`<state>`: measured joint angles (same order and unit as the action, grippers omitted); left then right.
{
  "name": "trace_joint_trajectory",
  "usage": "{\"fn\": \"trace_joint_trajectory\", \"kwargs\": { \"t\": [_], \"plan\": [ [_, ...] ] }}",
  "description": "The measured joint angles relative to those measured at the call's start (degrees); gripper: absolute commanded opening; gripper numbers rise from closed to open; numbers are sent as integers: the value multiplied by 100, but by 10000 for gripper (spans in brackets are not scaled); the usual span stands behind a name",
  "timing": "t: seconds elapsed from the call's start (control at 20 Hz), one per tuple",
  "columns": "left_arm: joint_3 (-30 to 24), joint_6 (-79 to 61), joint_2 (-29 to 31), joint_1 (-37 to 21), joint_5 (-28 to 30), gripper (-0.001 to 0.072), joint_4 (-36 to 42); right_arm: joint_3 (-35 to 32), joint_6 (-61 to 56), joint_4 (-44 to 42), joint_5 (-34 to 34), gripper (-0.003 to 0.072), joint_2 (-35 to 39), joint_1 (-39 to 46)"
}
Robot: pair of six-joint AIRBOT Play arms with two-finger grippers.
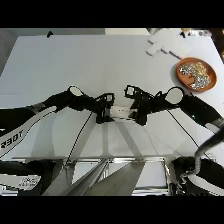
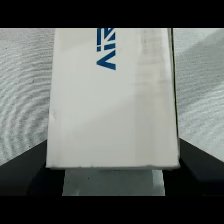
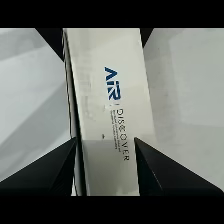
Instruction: Fold the box and place the chain.
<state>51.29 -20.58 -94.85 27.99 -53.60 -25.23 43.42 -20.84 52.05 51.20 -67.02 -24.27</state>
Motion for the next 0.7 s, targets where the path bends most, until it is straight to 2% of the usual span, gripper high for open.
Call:
{"fn": "trace_joint_trajectory", "kwargs": {
  "t": [0.25,0.3,0.35,0.7],
  "plan": [
    [0,7,0,0,7,99,11,0,223,-562,-20,396,92,0],
    [0,7,0,0,9,99,13,0,256,-713,-22,189,98,0],
    [0,7,0,0,11,99,13,-2,293,-898,-17,24,103,0],
    [0,9,0,0,17,99,15,-175,841,-2420,-2,11,-212,367]
  ]
}}
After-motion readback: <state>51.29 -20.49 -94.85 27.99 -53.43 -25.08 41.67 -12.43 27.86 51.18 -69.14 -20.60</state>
